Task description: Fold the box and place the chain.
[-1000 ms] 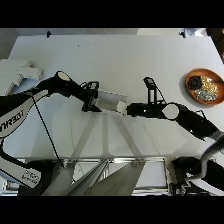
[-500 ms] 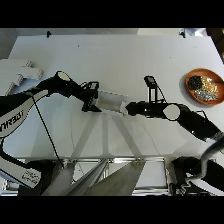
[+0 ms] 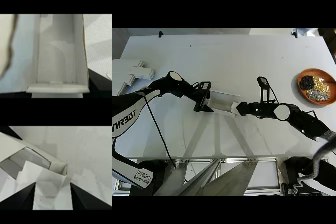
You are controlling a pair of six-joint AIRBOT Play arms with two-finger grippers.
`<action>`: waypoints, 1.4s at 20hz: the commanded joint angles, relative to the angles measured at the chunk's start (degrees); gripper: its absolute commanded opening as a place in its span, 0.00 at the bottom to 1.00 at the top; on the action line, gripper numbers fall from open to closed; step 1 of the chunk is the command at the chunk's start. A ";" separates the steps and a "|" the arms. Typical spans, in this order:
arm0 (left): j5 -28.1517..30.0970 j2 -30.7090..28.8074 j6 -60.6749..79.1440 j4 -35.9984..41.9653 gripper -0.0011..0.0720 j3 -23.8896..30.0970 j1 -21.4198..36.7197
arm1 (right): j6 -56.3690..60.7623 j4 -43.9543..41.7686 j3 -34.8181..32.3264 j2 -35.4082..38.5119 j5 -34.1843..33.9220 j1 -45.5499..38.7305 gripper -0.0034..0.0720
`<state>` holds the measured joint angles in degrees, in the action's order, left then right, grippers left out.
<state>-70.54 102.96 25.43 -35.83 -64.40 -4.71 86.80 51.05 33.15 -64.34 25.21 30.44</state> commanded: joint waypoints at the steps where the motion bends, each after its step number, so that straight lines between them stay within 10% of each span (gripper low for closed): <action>1: 0.00 -0.04 0.00 -0.02 0.55 -0.07 -0.02 | 1.88 -2.43 0.02 -2.08 -1.49 1.92 0.68; 11: 0.00 -0.04 0.00 -0.02 0.55 -0.07 -0.02 | 1.75 -7.98 0.13 -2.82 -6.97 4.02 0.66; 18: 0.00 -0.04 0.00 -0.02 0.55 -0.07 -0.02 | 1.64 -5.77 0.13 -3.23 -6.99 4.02 0.44; 21: 0.00 -0.04 0.00 -0.02 0.55 -0.07 -0.02 | 1.03 -5.27 0.13 -4.02 -6.56 4.02 0.59; 28: 0.00 -0.04 0.00 -0.02 0.55 -0.07 -0.02 | 1.51 -4.26 0.13 -4.13 -8.33 4.02 0.57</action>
<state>-70.57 102.96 25.43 -35.83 -64.42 -4.71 88.03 46.44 33.28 -68.36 18.02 34.39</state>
